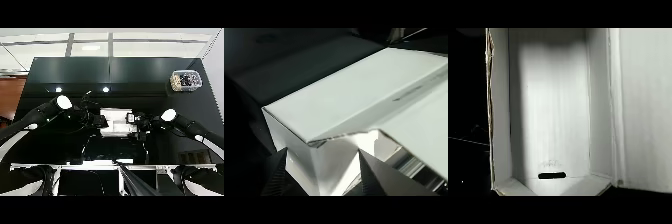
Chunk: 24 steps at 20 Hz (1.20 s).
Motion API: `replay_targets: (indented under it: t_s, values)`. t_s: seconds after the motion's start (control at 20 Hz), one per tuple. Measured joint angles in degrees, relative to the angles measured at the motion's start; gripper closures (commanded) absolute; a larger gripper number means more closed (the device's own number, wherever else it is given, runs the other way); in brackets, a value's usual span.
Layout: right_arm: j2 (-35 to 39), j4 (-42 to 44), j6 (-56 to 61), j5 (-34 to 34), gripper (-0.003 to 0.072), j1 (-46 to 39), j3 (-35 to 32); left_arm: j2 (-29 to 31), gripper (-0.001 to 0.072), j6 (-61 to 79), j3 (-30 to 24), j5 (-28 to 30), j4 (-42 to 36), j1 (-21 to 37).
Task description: Fold the box and place the chain.
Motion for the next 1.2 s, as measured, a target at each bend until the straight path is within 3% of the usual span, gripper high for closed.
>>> replay_targets:
  t_s: [0.45, 1.2]
  values:
    - [-0.02, 0.22, 0.07, -0.24, 0.0603, 0.00, 0.00, -0.02, 0.0205, -5.79, 2.23, 1.42, 5.40, -0.85]
    - [-0.02, 0.11, 0.07, -0.11, 0.0603, 0.00, 0.00, -0.24, 0.0207, -32.26, 8.74, -1.20, 31.93, -13.51]
